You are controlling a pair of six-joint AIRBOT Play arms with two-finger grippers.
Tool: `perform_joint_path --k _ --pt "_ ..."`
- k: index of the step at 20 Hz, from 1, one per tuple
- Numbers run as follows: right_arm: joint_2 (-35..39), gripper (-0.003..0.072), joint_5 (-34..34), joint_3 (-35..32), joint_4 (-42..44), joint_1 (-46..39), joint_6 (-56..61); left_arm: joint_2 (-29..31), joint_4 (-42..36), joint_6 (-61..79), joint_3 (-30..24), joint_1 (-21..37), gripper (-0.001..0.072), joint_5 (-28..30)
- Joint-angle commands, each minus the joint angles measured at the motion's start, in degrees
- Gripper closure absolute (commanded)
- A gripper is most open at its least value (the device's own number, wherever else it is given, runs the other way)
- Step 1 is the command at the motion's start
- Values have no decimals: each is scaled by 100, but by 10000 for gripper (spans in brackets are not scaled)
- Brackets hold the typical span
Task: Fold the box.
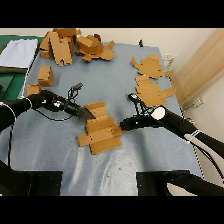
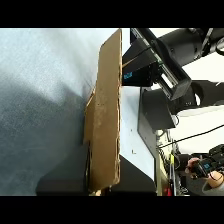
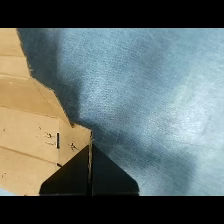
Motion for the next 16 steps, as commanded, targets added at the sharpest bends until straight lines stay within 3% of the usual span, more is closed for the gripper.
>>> perform_joint_path --k 1,2,8,9,10,11,14,16 --pt "2 682 0 -2 2 -2 0 -4 20 44 4 -4 667 -85" --pt "2 682 0 -2 2 -2 0 -4 26 170 4 -4 700 -125" --pt "4 679 -321 4 9 -2 50 0 24 472 26 -42 700 -313" --pt "4 578 -444 4 7 -2 170 11 26 553 55 -98 700 -345" --pt "9 410 -525 7 9 -4 240 39 42 619 90 -175 700 -330" --pt "15 361 -562 28 7 -20 334 74 68 678 149 -280 699 -321" --pt "17 361 -636 310 7 -319 778 251 361 802 450 -656 700 -284" --pt "15 362 -632 498 17 -595 981 492 745 979 669 -909 700 55"
